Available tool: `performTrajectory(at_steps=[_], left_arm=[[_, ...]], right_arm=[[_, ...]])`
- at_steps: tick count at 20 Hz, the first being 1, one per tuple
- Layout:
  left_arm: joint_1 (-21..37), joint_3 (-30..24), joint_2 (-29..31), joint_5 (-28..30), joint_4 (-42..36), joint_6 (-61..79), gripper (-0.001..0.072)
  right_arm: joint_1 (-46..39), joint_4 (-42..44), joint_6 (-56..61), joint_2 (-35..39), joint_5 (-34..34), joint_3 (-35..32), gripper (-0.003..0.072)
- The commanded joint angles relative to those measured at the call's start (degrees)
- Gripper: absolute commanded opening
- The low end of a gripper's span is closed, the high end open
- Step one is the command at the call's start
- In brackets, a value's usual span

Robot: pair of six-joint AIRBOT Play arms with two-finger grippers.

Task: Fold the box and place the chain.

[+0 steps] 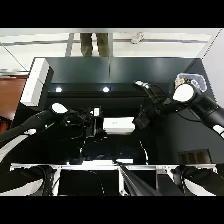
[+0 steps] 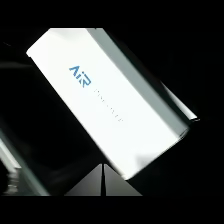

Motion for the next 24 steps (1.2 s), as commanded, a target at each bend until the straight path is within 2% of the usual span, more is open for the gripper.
performTrajectory(at_steps=[1,3,5,13,24], left_arm=[[-0.04,0.0,-0.04,0.02,0.0,-0.02,0.0387],[-0.04,0.0,-0.04,0.0,0.0,-0.02,0.0387],[-0.04,0.0,-0.04,0.02,0.0,-0.02,0.0387],[-0.04,0.0,-0.04,0.0,0.0,-0.02,0.0387],[-0.04,0.0,-0.04,0.0,0.0,-0.02,0.0389]], right_arm=[[-4.07,20.46,4.68,0.33,-3.54,-7.61,0.0001],[-3.34,30.29,0.81,-1.57,-6.1,-11.23,0.0],[-1.75,32.13,-0.22,-4.26,-7.52,-11.52,0.0001],[-0.07,28.24,0.0,-11.45,-12.15,-11.54,0.0003],[-0.09,26.18,-0.2,-11.58,-13.29,-11.52,0.0009]])
